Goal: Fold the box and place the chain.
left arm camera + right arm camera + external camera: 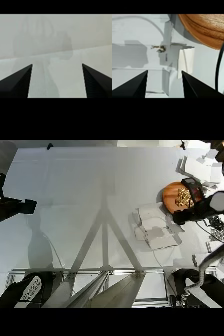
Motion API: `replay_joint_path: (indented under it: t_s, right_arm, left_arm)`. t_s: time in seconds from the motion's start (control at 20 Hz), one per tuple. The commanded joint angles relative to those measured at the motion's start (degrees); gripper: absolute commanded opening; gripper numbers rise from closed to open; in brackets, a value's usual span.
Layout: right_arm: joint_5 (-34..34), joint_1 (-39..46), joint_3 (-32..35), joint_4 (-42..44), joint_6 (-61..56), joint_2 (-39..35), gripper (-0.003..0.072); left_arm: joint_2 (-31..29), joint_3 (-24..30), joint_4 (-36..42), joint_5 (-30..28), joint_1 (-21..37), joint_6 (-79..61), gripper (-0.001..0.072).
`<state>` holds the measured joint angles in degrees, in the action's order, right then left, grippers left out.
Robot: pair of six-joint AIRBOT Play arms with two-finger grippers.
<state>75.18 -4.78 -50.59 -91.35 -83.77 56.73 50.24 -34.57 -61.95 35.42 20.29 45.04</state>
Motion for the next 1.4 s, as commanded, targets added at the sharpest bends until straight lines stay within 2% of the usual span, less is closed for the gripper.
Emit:
replay_joint_path:
  t_s: [0.0,0.25,0.75,0.8,0.85,0.9,1.05,1.1,1.15,1.2,1.25,1.35]
  right_arm:
    - [6.97,-2.16,-5.31,-6.97,0.28,6.56,0.0471]
    - [10.14,-9.18,-5.46,-16.59,1.09,14.29,0.0471]
    - [8.72,-9.51,-5.49,-18.91,-3.54,23.61,0.0445]
    - [8.48,-9.51,-5.49,-19.47,-4.52,24.26,0.0414]
    - [8.35,-9.51,-5.49,-20.06,-5.25,24.70,0.0336]
    - [8.22,-9.51,-5.49,-20.55,-5.40,25.07,0.0293]
    - [8.20,-9.49,-5.49,-21.42,-6.32,26.36,0.0282]
    - [8.35,-9.51,-5.46,-21.42,-6.32,26.95,0.0256]
    - [8.59,-9.51,-5.49,-21.38,-6.32,27.67,0.0198]
    - [8.72,-9.51,-5.46,-21.35,-6.25,28.20,0.0087]
    - [8.50,-9.51,-5.49,-21.27,-6.25,28.39,0.0012]
    - [8.83,-9.51,-5.49,-21.29,-5.22,28.39,0.0011]
  left_arm:
    - [-0.02,0.00,0.00,-0.02,-0.02,-0.02,0.0696]
    - [-0.04,0.02,0.00,-0.02,-0.02,-0.02,0.0696]
    - [-0.02,0.00,0.00,-0.02,-0.02,-0.02,0.0696]
    - [-0.04,0.02,0.00,-0.02,-0.02,-0.02,0.0696]
    - [-0.02,0.02,0.00,-0.02,-0.02,-0.02,0.0696]
    - [-0.02,0.00,0.00,-0.02,-0.02,-0.02,0.0696]
    - [-0.02,0.00,0.00,0.00,-0.02,-0.02,0.0696]
    - [-0.04,0.00,0.00,-0.02,-0.02,-0.02,0.0696]
    - [-0.02,0.00,0.00,-0.02,-0.02,-0.02,0.0696]
    - [-0.02,0.00,0.00,-0.02,-0.02,-0.02,0.0696]
    - [-0.04,0.00,0.00,0.00,-0.02,-0.02,0.0696]
    - [-0.02,0.00,0.00,-0.02,-0.02,-0.02,0.0696]
